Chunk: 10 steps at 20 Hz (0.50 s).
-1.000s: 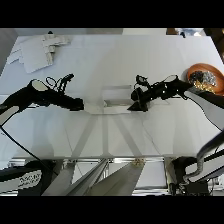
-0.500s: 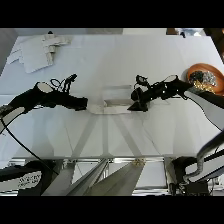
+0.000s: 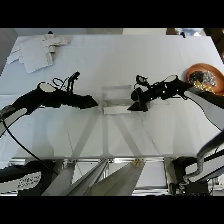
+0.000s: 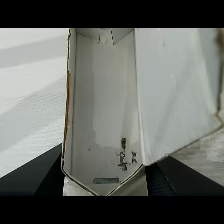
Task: Fold the box and place the chain.
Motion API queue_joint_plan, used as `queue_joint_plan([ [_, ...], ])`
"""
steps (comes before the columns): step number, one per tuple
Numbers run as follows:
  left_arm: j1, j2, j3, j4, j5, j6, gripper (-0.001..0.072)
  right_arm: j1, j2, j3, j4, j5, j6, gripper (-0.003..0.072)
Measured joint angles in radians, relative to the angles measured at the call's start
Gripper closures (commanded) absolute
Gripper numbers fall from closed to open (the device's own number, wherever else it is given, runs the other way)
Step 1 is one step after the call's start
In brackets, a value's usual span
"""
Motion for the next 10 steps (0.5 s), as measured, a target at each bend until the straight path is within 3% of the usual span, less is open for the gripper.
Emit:
queue_joint_plan([
  [5, 0.0, 0.027, 0.0, -0.03, 0.006, 0.016, 0.0465, 0.0, 0.0, 0.0, 0.0, 0.0, 0.0, 0.0281],
  [7, -0.002, 0.032, 0.0, -0.032, 0.007, 0.019, 0.0368, 0.0, 0.0, 0.0, 0.0, 0.0, 0.0, 0.0281],
  [10, -0.004, 0.035, 0.0, -0.036, 0.011, 0.026, 0.0355, 0.0, 0.0, 0.0, 0.0, 0.0, 0.0, 0.0281],
])
